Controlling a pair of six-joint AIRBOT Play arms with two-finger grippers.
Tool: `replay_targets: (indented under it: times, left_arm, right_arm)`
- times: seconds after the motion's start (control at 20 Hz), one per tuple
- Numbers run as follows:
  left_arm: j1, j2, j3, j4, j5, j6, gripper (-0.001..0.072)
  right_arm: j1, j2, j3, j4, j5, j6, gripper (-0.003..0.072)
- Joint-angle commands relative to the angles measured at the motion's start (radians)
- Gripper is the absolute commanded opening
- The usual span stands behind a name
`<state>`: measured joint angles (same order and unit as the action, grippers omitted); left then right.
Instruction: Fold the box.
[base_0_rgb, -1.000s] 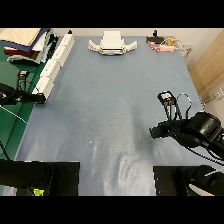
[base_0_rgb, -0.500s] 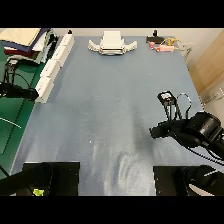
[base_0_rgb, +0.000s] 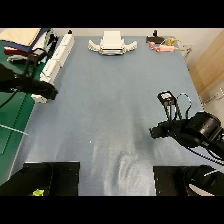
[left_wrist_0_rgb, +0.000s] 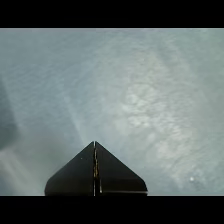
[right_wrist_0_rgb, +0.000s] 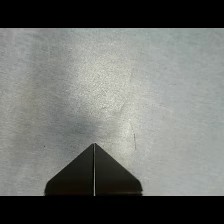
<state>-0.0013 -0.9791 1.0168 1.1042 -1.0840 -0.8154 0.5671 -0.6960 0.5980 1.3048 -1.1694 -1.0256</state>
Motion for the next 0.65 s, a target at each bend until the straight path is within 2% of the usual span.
replay_targets:
  times: [0.0,0.15,0.25,0.6]
  left_arm:
    - [-0.21,-0.094,0.071,-0.008,-0.026,-0.153,0.0014]
    - [-0.294,-0.21,0.149,-0.011,-0.027,-0.2,0.0015]
    - [-0.314,-0.249,0.159,-0.044,-0.014,-0.199,0.0015]
    - [-0.317,-0.269,0.159,-0.064,-0.016,-0.199,0.0015]
  right_arm:
    - [0.0,-0.001,0.001,0.0,0.0,0.0,0.0003]
    - [0.0,-0.001,0.001,0.0,0.0,0.0,0.0003]
    - [0.0,-0.001,0.001,0.0,0.0,0.0,0.0003]
    - [0.0,-0.001,0.001,0.0,0.0,0.0,0.0003]
